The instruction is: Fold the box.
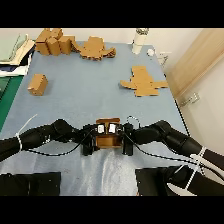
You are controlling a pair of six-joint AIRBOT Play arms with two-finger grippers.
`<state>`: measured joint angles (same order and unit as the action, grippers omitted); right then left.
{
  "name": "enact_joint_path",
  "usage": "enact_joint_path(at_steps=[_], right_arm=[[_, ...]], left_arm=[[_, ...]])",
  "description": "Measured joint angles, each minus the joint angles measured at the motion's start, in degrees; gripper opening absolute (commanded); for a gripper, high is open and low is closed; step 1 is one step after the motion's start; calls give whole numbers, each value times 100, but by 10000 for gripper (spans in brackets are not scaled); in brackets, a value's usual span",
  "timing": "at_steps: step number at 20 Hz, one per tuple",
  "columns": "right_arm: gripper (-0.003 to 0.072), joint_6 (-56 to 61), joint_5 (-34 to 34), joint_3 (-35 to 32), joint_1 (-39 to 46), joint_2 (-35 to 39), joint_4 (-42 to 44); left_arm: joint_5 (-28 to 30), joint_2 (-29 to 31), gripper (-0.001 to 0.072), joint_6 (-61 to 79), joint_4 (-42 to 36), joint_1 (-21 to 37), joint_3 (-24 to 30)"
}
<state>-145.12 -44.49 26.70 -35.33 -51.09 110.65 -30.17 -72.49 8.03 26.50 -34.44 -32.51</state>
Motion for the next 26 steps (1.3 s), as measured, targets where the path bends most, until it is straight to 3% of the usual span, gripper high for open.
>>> enact_joint_path(at_steps=[7,12,17,26], right_arm=[[3,3303,-758,365,262,713,-1919],[2,5650,-1762,577,1178,1241,-2756],[2,6089,-1937,271,1961,977,-1888],[3,5359,-1615,-9,2155,87,-118]], left_arm=[[2,0,474,-2,0,0,0],[2,0,474,0,2,0,0],[2,0,474,2,2,0,0],[2,0,474,2,4,0,0]])
